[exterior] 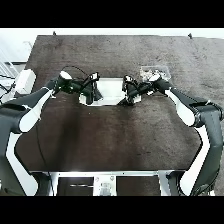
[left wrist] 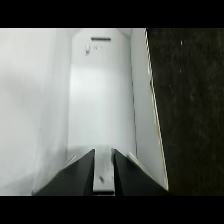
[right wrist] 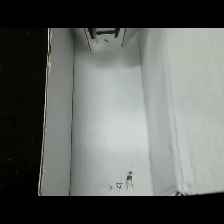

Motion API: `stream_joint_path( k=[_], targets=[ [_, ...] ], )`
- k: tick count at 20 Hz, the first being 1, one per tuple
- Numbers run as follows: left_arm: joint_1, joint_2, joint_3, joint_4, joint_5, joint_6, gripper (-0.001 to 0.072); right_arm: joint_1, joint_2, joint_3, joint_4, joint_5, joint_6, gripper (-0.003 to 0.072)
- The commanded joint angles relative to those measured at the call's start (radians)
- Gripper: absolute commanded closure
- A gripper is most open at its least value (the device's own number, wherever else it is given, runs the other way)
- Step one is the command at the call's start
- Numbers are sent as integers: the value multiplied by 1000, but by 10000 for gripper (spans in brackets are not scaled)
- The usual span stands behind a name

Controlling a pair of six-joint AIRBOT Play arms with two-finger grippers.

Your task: Fold the box and place the chain.

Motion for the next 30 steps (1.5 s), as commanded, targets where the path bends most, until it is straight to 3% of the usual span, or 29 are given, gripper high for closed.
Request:
stream_joint_path(
  k=[1, 2, 3, 8, 12, 14, 18, 21, 24, 30],
  targets=[
    [15, 1, 1, 124, -35, -89, 551, 1, 0, 0, 0, 0, 1, 105],
    [28, 2, 1, 122, -61, -96, 583, 1, 0, 0, 0, 0, 1, 105],
    [43, 5, 1, 120, -89, -95, 690, 1, 0, 0, 0, 0, 1, 105],
    [106, 35, 7, 55, -171, -149, 695, 1, 0, 0, 0, 0, 1, 105],
    [119, 115, -1, 48, -143, -279, 697, 1, 0, 0, 0, 0, 1, 105],
    [128, 166, -37, 39, -102, -404, 698, 1, 0, 0, 0, 0, 1, 105],
    [131, 388, -253, 36, 179, -687, 698, 1, 0, 0, 0, 0, 1, 105],
    [184, 493, -358, 45, 185, -951, 697, 1, 0, 0, 0, 0, 1, 105],
    [246, 496, -372, 42, 92, -1054, 697, 1, 0, 0, 0, 0, 1, 105],
    [300, 449, -372, 49, 93, -1207, 696, 1, 0, 0, 0, 0, 1, 105]
  ],
)
